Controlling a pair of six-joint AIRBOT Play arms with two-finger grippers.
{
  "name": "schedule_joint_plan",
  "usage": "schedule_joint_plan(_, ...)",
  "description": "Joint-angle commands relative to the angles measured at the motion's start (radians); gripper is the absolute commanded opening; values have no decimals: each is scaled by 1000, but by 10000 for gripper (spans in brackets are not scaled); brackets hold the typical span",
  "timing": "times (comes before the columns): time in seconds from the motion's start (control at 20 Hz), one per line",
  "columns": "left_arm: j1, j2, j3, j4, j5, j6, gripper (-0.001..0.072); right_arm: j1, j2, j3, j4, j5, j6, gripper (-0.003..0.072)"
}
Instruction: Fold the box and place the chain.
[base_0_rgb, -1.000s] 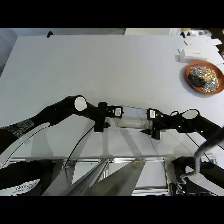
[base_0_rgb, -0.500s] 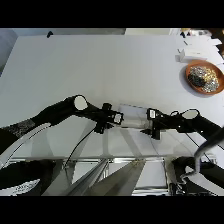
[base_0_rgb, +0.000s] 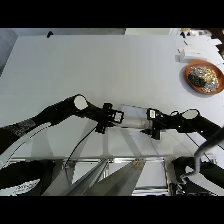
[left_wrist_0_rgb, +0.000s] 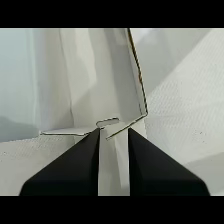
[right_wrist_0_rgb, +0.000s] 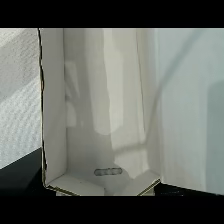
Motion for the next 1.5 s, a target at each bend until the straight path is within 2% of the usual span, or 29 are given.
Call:
schedule_joint_plan(0.0,-1,-1,0,-27,19,0,141,0,1,0,0,0,0,411)
schedule_joint_plan(0.5,-45,-6,0,-122,88,3,132,0,0,0,0,0,0,411)
schedule_joint_plan(0.75,-61,-27,0,-127,72,-1,143,0,1,0,0,0,0,411)
schedule_joint_plan(0.8,-61,-27,0,-127,74,-1,163,0,1,0,0,0,0,411)
schedule_joint_plan(0.9,-61,-27,0,-127,74,-2,304,0,0,0,0,0,0,411)
schedule_joint_plan(1.05,-61,-23,0,-120,73,-44,335,0,1,0,0,0,0,411)
schedule_joint_plan(1.2,-52,-5,0,-79,71,-98,334,0,0,0,0,0,0,411)
schedule_joint_plan(1.35,-20,55,0,-13,-1,-223,330,0,1,0,0,0,0,411)
schedule_joint_plan(1.4,-5,84,0,18,-35,-277,317,0,1,0,0,0,0,411)
schedule_joint_plan(1.45,17,117,0,53,-74,-340,252,0,1,0,0,0,0,411)
